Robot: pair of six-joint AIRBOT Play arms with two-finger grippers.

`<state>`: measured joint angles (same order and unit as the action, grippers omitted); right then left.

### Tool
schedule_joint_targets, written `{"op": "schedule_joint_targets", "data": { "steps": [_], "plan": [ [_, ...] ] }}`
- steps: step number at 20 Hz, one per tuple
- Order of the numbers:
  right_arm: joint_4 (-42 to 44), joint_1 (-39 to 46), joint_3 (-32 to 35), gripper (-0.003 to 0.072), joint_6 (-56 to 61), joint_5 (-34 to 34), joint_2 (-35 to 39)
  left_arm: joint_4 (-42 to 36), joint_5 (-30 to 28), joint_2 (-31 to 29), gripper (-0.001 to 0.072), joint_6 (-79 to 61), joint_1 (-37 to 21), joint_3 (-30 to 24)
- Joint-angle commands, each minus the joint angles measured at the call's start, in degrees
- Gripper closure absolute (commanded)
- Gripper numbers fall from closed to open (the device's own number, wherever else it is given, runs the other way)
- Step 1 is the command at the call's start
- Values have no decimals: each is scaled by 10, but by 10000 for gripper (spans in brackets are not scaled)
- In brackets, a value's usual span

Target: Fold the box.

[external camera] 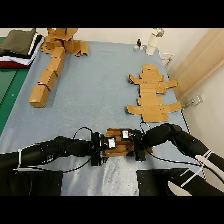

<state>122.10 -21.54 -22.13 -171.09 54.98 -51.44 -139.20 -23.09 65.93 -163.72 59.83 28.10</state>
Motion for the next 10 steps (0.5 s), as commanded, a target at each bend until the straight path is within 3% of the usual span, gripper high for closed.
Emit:
{"op": "schedule_joint_targets", "data": {
  "steps": [1, 4, 6, 10],
  "plan": [
    [0, 0, 0, 186, 0, -1, 0, -2, 2, 5, 6, 0, 2, 1],
    [0, 0, 0, 186, 0, -1, 0, -4, 5, 8, 19, 0, 2, 1],
    [0, 0, 0, 186, 0, -1, 0, -5, 8, 8, 123, 0, 2, 1],
    [0, 0, 0, 186, 0, -1, 0, -6, 10, 8, 125, 0, 2, 4]
  ]
}}
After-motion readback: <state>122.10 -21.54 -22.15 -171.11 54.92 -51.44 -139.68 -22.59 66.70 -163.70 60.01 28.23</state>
